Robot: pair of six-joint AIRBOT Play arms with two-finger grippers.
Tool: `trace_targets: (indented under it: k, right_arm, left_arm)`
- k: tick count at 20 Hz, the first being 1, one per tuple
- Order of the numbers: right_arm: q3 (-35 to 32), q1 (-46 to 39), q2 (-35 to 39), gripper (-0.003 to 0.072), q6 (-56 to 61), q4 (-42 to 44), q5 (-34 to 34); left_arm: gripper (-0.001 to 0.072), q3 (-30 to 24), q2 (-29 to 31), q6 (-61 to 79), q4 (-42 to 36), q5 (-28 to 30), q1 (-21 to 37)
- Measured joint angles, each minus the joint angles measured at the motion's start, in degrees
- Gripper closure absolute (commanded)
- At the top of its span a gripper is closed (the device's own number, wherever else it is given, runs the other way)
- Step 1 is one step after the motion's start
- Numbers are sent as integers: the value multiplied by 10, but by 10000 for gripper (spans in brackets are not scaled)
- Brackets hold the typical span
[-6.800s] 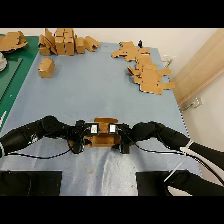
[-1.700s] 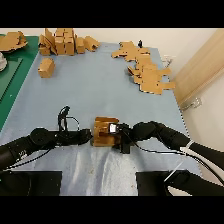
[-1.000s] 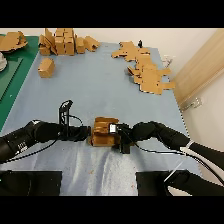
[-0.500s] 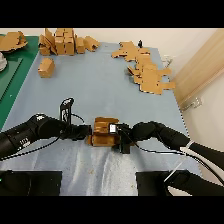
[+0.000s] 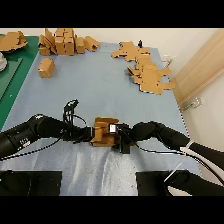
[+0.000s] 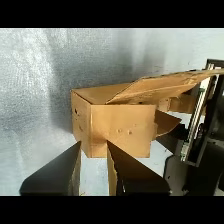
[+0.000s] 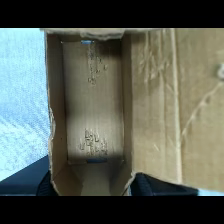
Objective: Fold the box.
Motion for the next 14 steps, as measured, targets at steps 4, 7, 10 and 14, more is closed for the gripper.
trace_targets:
  k: [4, 7, 10, 14]
  right_arm:
    - [0, 0, 0, 170, 0, 0, 0]
    - [0, 0, 0, 170, 0, 0, 0]
    - [0, 0, 0, 170, 0, 0, 0]
    - [0, 0, 0, 170, 0, 0, 0]
  left_arm:
    - [459, 0, 0, 4, -6, -3, 0]
    - [459, 0, 0, 5, -7, 3, 0]
    - [458, 0, -1, 6, -8, 25, 0]
    - [456, 0, -1, 21, -9, 36, 0]
